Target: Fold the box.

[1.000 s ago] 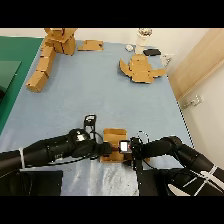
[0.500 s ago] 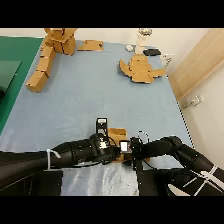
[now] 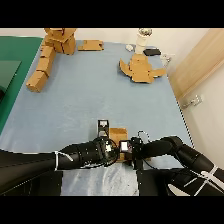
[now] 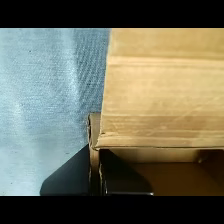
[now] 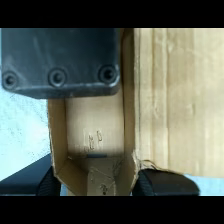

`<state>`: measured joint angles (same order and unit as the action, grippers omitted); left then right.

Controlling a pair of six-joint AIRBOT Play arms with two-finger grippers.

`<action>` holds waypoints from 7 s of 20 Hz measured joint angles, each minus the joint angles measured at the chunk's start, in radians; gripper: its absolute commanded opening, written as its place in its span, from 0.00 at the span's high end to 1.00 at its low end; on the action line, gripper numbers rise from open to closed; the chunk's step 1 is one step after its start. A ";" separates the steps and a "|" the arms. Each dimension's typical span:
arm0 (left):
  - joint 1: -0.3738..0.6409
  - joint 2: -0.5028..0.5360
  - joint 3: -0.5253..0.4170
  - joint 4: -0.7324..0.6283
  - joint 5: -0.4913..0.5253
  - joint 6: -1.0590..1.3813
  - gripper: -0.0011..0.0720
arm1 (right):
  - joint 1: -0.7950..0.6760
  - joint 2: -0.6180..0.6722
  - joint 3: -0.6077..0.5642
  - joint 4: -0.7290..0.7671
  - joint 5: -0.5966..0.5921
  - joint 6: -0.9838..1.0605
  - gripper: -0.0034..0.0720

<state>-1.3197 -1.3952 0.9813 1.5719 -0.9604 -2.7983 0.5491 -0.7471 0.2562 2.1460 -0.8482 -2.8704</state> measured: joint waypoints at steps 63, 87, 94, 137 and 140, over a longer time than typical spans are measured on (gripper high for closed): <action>0.154 0.174 0.027 -0.096 -0.048 0.093 0.63 | 0.002 0.000 0.000 0.005 0.003 -0.001 0.28; 0.956 0.498 -0.430 -1.057 -0.235 2.354 0.03 | 0.002 0.000 0.000 0.004 0.002 -0.002 0.28; 0.710 0.494 -0.552 -1.049 0.167 2.546 0.02 | 0.002 0.000 0.000 0.004 0.002 -0.002 0.28; 0.349 0.299 -0.585 -1.352 0.536 3.038 0.02 | 0.002 0.000 0.000 0.004 0.001 0.000 0.28; 0.349 0.299 -0.585 -1.348 0.554 3.008 0.02 | 0.002 0.000 0.000 0.004 0.001 0.000 0.28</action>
<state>-0.9707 -1.0966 0.3962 0.2241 -0.4065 0.2100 0.5507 -0.7475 0.2562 2.1502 -0.8471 -2.8704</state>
